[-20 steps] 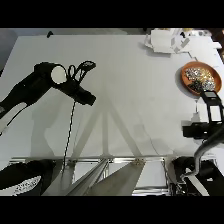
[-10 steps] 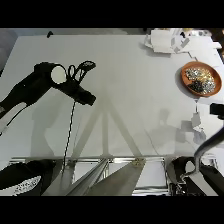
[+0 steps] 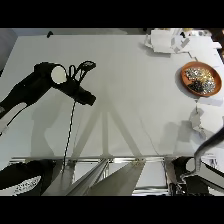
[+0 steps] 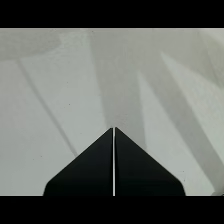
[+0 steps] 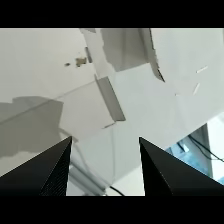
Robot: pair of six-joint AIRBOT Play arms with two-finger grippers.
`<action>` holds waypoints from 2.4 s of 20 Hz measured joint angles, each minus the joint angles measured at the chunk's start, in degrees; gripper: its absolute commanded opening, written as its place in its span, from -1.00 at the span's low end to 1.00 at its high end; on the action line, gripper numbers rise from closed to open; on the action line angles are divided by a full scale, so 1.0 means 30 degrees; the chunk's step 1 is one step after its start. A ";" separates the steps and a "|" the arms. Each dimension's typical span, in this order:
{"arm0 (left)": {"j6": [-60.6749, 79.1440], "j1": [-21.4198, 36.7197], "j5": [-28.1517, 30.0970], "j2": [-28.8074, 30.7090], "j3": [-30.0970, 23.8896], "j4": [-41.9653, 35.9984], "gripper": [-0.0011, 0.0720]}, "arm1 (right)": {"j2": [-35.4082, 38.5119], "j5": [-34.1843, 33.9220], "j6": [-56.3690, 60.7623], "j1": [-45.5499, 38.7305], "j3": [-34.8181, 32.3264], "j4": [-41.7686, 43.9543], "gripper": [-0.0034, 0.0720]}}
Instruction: Fold the box and place the chain.
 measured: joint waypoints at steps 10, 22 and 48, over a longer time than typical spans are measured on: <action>0.0000 0.0000 0.0000 0.0000 0.0000 0.0000 -0.95 | -0.2404 -0.3082 -0.2266 -0.1530 0.0109 -0.1508 0.35; 0.0000 0.0000 0.0000 0.0000 0.0000 0.0000 -0.95 | -0.5705 -0.3475 -0.0918 -0.1625 0.0131 -0.3468 -0.79; 0.0000 0.0000 0.0233 0.0000 0.0000 0.0015 -0.95 | 0.8881 -0.8415 0.0940 1.7872 -1.0768 1.2874 -0.87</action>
